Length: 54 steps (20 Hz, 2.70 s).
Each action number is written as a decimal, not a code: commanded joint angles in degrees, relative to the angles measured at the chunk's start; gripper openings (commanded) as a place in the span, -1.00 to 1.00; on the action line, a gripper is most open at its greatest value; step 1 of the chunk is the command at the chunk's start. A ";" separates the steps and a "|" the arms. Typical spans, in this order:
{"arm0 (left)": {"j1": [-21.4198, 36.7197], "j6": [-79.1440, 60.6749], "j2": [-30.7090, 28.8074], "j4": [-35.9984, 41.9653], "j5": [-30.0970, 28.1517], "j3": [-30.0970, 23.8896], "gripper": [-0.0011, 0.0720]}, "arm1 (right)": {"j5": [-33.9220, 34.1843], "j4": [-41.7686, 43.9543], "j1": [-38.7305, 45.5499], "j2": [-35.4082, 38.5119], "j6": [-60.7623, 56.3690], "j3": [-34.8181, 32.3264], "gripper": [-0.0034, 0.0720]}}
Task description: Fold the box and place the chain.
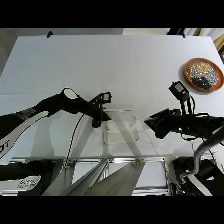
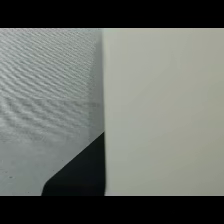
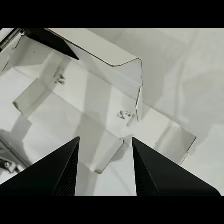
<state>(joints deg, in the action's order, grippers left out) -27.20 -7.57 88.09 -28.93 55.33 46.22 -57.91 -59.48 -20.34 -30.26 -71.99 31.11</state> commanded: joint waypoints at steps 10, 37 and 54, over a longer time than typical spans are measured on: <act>-0.04 -6.49 0.04 -0.66 0.13 -0.02 -0.95 | -1.77 0.15 -0.07 0.07 -3.21 0.07 0.05; -0.02 -7.58 0.04 -0.46 0.17 -0.02 -0.94 | -10.75 1.68 -3.58 -0.04 22.60 -0.07 -0.86; -0.04 -7.58 0.04 -0.44 0.17 -0.02 -0.94 | 30.14 -21.97 -29.29 -12.94 22.36 -14.12 0.81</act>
<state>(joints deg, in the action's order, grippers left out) -27.20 -15.16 88.09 -29.36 55.51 46.19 -39.38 -78.87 -49.25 -42.37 -49.67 19.53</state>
